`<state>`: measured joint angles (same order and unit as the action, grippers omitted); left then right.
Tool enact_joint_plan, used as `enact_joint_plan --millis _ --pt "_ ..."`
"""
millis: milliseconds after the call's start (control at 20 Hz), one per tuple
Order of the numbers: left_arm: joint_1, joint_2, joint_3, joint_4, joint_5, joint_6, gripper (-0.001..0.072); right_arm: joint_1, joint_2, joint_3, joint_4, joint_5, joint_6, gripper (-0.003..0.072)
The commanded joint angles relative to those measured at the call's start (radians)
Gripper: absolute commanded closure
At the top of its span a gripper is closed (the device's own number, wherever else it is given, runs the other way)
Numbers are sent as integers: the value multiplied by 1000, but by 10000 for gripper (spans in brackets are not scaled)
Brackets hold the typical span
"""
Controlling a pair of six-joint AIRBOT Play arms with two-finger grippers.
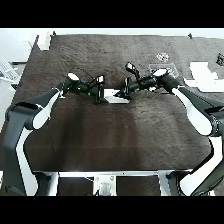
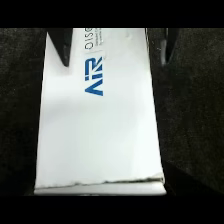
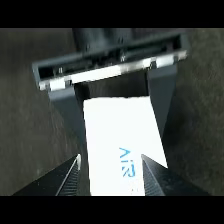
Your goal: Fold the box and place the chain.
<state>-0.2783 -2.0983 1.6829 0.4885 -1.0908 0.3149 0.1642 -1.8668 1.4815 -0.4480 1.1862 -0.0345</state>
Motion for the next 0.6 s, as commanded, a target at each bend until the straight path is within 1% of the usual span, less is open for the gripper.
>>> enact_joint_plan --millis 0,50,100,150,200,250,400,550 --pt "0 0 0 1 1 -1 231 -17 1 -1 63 41 -1 218" --pt "0 0 0 1 1 -1 231 -19 1 -1 63 46 0 220" --pt "0 0 0 1 1 0 231 -24 1 -1 63 46 0 276" --pt "0 0 0 1 1 0 231 -31 1 -1 59 46 0 411" --pt "0 0 0 1 1 0 231 -34 1 -3 54 45 0 607" --pt "0 0 0 1 1 -1 231 -37 0 -9 50 45 0 676" --pt "0 0 0 1 1 0 231 -35 -2 -50 11 44 0 677" --pt "0 0 0 1 1 0 231 -32 -13 -84 10 37 1 677"
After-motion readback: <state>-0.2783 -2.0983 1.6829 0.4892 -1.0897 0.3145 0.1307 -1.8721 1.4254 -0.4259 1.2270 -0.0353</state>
